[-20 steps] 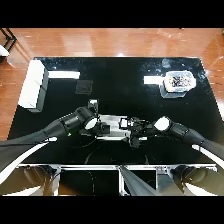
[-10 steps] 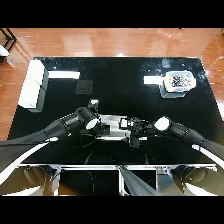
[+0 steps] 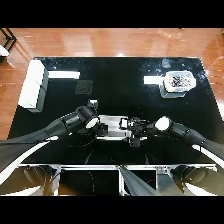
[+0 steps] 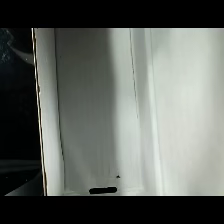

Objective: Fold the box and place the chain.

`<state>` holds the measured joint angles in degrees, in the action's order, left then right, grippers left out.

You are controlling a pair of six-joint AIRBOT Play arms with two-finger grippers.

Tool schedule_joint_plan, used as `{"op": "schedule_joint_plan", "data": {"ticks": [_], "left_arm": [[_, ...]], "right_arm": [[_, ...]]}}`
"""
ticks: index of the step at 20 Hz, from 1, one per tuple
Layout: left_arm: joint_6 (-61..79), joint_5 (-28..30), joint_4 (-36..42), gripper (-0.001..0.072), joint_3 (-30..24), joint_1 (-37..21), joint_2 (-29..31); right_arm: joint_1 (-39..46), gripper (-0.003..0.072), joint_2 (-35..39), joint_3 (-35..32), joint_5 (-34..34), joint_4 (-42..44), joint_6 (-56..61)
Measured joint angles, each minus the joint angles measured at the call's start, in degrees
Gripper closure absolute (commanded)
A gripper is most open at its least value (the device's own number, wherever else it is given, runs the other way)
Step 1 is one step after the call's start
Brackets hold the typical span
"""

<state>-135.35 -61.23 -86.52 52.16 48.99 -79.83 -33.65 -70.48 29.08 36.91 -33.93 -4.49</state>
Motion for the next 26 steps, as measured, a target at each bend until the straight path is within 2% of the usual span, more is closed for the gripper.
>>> {"op": "schedule_joint_plan", "data": {"ticks": [3, 4, 6, 12, 13, 15, 16, 19, 20, 21, 24, 25, 26], "left_arm": [[-0.02, 0.90, 0.50, 0.0079, 0.26, -0.09, 0.00], [-0.20, 4.31, 1.62, 0.0080, 0.39, -0.09, 0.02], [-0.22, 1.92, 0.81, 0.0080, 0.44, -0.13, 0.00], [0.02, 0.31, 0.00, 0.0092, 1.03, -1.33, 0.07], [0.07, 0.09, 0.00, 0.0113, 1.07, -1.53, 0.04], [0.22, 0.11, 0.11, 0.0236, 1.11, -1.86, 0.04], [0.26, 0.13, 0.02, 0.0265, 1.11, -1.97, 0.04], [0.42, 0.57, 0.22, 0.0277, 1.11, -1.97, -0.17], [0.42, 0.57, 0.28, 0.0308, 1.11, -1.97, -0.33], [0.39, 0.72, 0.63, 0.0431, 1.11, -1.97, -0.44], [0.74, 0.66, 1.09, 0.0652, 1.14, -1.97, -0.70], [0.76, 0.68, 1.22, 0.0682, 1.14, -1.97, -0.72], [0.90, 0.70, 1.29, 0.0682, 1.14, -1.97, -0.72]], "right_arm": [[0.00, 0.0340, 0.00, 0.00, -0.07, 0.07, 0.00], [-0.02, 0.0340, -0.11, 0.00, -0.31, 0.72, 0.04], [-0.02, 0.0340, -0.09, -0.02, -0.11, 0.46, 0.00], [-0.02, 0.0340, -0.09, -0.02, -0.11, 0.28, 0.00], [-0.02, 0.0340, -0.09, -0.02, -0.09, 0.26, 0.00], [-0.02, 0.0340, -0.09, -0.02, -0.09, 0.26, 0.00], [-0.02, 0.0340, -0.09, -0.02, -0.09, 0.26, 0.00], [-0.02, 0.0340, -0.09, -0.02, -0.09, 0.26, 0.02], [-0.02, 0.0340, -0.09, 0.00, -0.07, 0.26, 0.02], [-0.02, 0.0340, -0.09, -0.02, -0.09, 0.24, 0.02], [-0.02, 0.0340, -0.09, 0.00, -0.11, 0.13, -0.04], [-0.02, 0.0339, -0.09, 0.00, -0.11, 0.11, -0.04], [-0.02, 0.0307, -0.09, 0.00, -0.09, 0.11, -0.04]]}}
